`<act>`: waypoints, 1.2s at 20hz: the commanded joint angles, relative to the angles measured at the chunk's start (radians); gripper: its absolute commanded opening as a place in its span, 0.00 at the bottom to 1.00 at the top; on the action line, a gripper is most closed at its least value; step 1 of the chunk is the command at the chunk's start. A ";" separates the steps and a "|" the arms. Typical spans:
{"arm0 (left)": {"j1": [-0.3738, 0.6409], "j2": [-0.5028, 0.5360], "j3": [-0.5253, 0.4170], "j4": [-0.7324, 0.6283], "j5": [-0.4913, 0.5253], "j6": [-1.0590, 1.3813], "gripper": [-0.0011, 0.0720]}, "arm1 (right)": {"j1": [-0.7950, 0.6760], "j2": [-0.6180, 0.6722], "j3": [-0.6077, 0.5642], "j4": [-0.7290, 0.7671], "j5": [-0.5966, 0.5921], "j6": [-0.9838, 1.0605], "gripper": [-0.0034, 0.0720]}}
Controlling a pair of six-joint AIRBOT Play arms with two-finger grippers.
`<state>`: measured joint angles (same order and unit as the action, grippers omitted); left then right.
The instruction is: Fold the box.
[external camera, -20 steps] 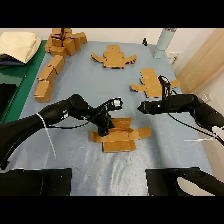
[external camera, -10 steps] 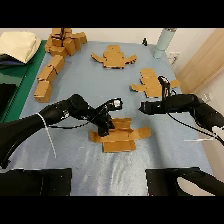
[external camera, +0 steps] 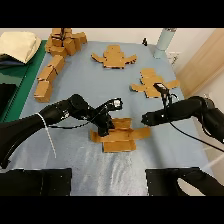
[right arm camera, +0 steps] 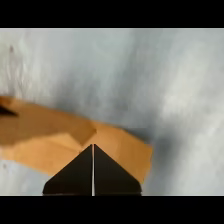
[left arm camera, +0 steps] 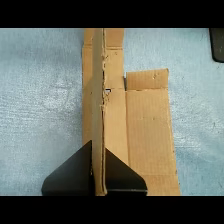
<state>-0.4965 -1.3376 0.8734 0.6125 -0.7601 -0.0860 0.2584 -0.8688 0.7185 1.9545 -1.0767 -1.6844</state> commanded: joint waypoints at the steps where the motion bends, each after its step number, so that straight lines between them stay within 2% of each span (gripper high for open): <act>1: -0.001 0.000 0.000 0.000 0.000 0.000 0.04 | 0.188 0.126 -0.048 -0.153 -0.116 0.038 0.05; 5: -0.002 0.000 0.000 0.000 0.000 0.000 0.04 | 0.534 0.214 -0.217 -0.209 0.066 -0.011 0.08; 6: -0.002 0.000 0.000 0.000 0.000 0.000 0.04 | 0.602 0.212 -0.252 -0.224 0.113 -0.010 0.32; 7: -0.002 0.000 0.000 0.000 0.000 0.000 0.04 | 0.660 0.196 -0.282 -0.249 0.162 -0.011 0.68; 8: -0.002 0.000 0.000 0.000 0.000 0.000 0.04 | 0.702 0.174 -0.299 -0.283 0.198 -0.010 0.75; 15: -0.003 0.000 0.000 0.000 0.000 0.000 0.04 | 0.746 -0.032 -0.301 -0.535 0.385 -0.010 0.75; 19: -0.003 0.000 0.000 0.000 0.000 0.000 0.04 | 0.745 -0.050 -0.274 -0.609 0.394 0.005 0.74; 24: -0.003 0.000 0.000 -0.003 0.000 0.000 0.04 | 0.745 -0.033 -0.208 -0.698 0.333 0.097 0.74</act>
<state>-0.4984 -1.3376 0.8734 0.6117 -0.7601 -0.0860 1.0027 -0.9054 0.4797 1.3170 -0.7136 -1.6337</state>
